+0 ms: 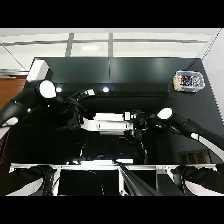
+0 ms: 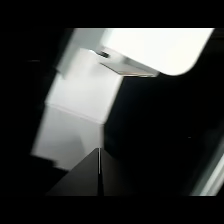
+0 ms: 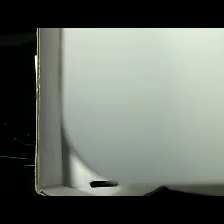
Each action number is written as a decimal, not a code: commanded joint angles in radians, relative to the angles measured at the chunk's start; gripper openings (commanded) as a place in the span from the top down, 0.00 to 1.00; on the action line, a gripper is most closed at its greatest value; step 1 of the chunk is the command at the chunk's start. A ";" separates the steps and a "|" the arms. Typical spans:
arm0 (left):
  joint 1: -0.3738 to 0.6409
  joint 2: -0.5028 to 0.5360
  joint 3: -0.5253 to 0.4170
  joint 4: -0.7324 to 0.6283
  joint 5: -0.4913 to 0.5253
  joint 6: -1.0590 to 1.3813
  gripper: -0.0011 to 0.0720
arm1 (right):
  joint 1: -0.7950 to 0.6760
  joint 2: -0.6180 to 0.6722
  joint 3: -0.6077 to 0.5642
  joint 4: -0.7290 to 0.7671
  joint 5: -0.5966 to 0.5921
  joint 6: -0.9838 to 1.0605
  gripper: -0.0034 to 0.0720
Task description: Fold the box and place the chain.
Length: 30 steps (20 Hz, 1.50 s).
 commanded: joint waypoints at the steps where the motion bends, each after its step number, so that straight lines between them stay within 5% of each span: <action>1: 0.001 0.080 -0.180 -0.351 0.086 -0.006 0.95 | 0.000 0.000 0.000 0.003 -0.002 0.000 0.32; 4: 0.001 0.098 -0.296 -0.805 0.315 0.241 0.95 | 0.000 0.000 0.000 0.003 -0.001 0.000 0.32; 6: -0.007 0.068 -0.303 -0.935 0.469 0.353 0.95 | 0.000 0.000 0.000 0.003 -0.001 0.000 0.32; 8: -0.018 0.025 -0.284 -0.909 0.571 0.381 0.95 | 0.000 0.000 0.000 0.003 -0.001 0.000 0.32; 15: -0.018 -0.102 -0.192 -0.821 0.660 0.384 0.95 | 0.000 0.000 0.000 0.003 -0.001 0.000 0.32; 17: -0.027 -0.143 -0.149 -0.665 0.667 0.315 0.95 | 0.000 0.000 0.000 0.003 -0.001 0.000 0.32; 21: -0.081 -0.228 -0.050 -0.376 0.549 0.154 0.95 | 0.000 -0.001 0.000 0.003 -0.001 0.000 0.32; 30: -0.081 -0.244 0.050 -0.351 0.451 0.077 0.95 | 0.000 0.000 0.000 0.003 -0.001 0.000 0.32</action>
